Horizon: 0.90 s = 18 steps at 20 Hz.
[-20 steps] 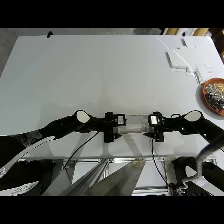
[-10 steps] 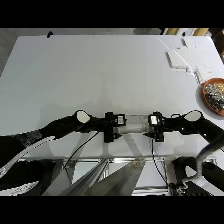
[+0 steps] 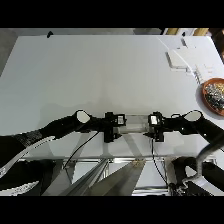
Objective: Fold the box and place the chain.
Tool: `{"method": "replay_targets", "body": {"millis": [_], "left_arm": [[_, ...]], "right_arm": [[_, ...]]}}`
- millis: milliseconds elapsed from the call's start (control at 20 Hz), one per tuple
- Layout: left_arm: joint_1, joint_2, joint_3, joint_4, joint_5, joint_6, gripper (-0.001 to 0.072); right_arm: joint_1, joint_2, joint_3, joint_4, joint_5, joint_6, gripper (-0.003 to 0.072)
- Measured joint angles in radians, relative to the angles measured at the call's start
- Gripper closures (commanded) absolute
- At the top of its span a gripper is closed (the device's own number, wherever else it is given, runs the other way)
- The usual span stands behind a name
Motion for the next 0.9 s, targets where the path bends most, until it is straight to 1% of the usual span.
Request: {"method": "replay_targets", "body": {"millis": [350,400,450,500,600,750,900], "left_arm": [[0.0,0.0,0.0,0.0,0.0,0.0,0.0378],[0.0,0.0,0.0,0.0,0.0,0.0,0.0378],[0.0,0.0,0.0,0.001,0.0,0.0,0.0378],[0.0,0.0,0.0,0.002,0.0,0.003,0.0378],[0.0,0.0,0.0,0.002,0.0,0.003,0.0378],[0.0,0.0,0.0,0.002,0.0,0.002,0.0378],[0.0,0.0,0.0,0.001,0.0,0.0,0.0378]], "right_arm": [[0.0,0.0,0.0,0.0,0.0,0.0,0.0285],[0.0,0.0,0.0,0.001,0.001,0.001,0.0237],[0.0,0.0,0.0,0.001,0.003,0.002,0.0064],[0.0,0.0,0.0,0.001,0.013,0.004,-0.0003],[0.0,0.005,0.0,0.0,0.017,0.007,-0.0004],[0.0,0.032,0.0,-0.028,0.009,0.065,-0.0004],[0.0,0.092,0.0,-0.141,0.009,0.175,-0.0001]]}}
